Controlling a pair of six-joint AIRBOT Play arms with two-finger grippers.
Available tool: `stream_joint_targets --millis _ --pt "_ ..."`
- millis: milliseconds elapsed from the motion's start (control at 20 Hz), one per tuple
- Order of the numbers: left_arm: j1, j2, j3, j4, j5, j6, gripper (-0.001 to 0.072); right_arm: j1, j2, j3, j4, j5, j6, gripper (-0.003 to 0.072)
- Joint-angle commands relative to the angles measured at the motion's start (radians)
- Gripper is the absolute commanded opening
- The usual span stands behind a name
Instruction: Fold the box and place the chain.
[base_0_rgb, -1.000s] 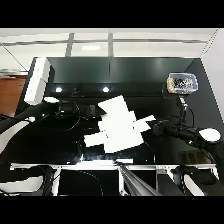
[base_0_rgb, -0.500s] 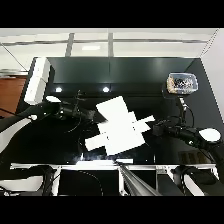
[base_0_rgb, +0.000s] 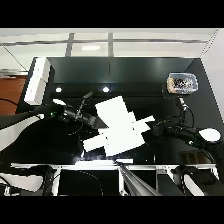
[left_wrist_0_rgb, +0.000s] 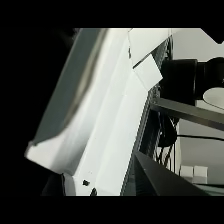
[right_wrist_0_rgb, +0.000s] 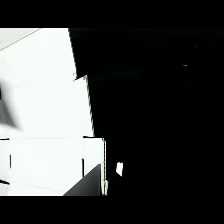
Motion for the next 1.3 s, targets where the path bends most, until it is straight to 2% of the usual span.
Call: stream_joint_targets --millis 0,100,200,250,300,350,400,550,650,700,750,800,850,900,950,1050,1100,1250 --pt "-0.002 -0.021 0.014 0.030 -0.054 0.075 0.0358 0.001 0.001 0.000 -0.001 0.000 0.000 0.0010" --pt "-0.001 -0.022 0.026 0.027 -0.051 0.087 0.0207 0.001 0.001 0.000 -0.001 0.001 0.000 0.0010" --pt "-0.001 -0.027 0.045 0.030 -0.053 0.088 0.0024 0.001 0.001 0.000 -0.002 0.002 0.000 0.0011" --pt "-0.001 -0.027 0.053 0.030 -0.053 0.088 0.0026 0.001 0.001 0.000 -0.002 0.005 0.000 0.0015" --pt "-0.001 -0.027 0.061 0.030 -0.056 0.088 0.0026 0.000 0.001 0.000 -0.002 0.007 0.000 0.0093" --pt "-0.001 -0.027 0.072 0.039 -0.058 0.088 0.0025 -0.009 0.001 0.004 -0.015 0.018 0.003 0.0491" --pt "-0.001 -0.026 0.088 0.058 -0.073 0.088 0.0024 -0.031 0.001 0.019 -0.058 0.036 0.026 0.0586" --pt "-0.003 0.018 0.134 0.105 -0.094 0.081 0.0018 -0.141 0.001 0.167 -0.360 0.186 0.113 0.0585" --pt "-0.021 0.109 0.131 0.129 -0.047 0.091 0.0018 -0.200 0.001 0.289 -0.524 0.278 0.116 0.0585" --pt "-0.042 0.165 0.125 0.157 -0.016 0.138 0.0018 -0.217 0.001 0.337 -0.582 0.285 0.116 0.0585" --pt "-0.075 0.238 0.111 0.196 0.066 0.208 0.0017 -0.225 0.001 0.371 -0.620 0.279 0.116 0.0585" --pt "-0.115 0.318 0.076 0.209 0.200 0.267 0.0020 -0.228 0.001 0.395 -0.651 0.269 0.116 0.0584" --pt "-0.150 0.380 0.034 0.181 0.309 0.332 0.0023 -0.228 0.001 0.402 -0.664 0.255 0.116 0.0585" --pt "-0.182 0.423 -0.010 0.145 0.367 0.409 0.0024 -0.228 0.001 0.402 -0.666 0.239 0.115 0.0584" --pt "-0.211 0.444 -0.048 0.151 0.374 0.512 0.0024 -0.227 0.001 0.402 -0.666 0.226 0.115 0.0585" --pt "-0.264 0.439 -0.091 0.297 0.375 0.686 0.0023 -0.227 0.001 0.402 -0.654 0.198 0.116 0.0584" --pt "-0.293 0.434 -0.106 0.307 0.413 0.695 0.0021 -0.228 0.001 0.402 -0.629 0.195 0.116 0.0584" --pt "-0.350 0.415 -0.154 0.214 0.592 0.768 0.0021 -0.222 0.001 0.402 -0.571 0.239 0.110 0.0583"
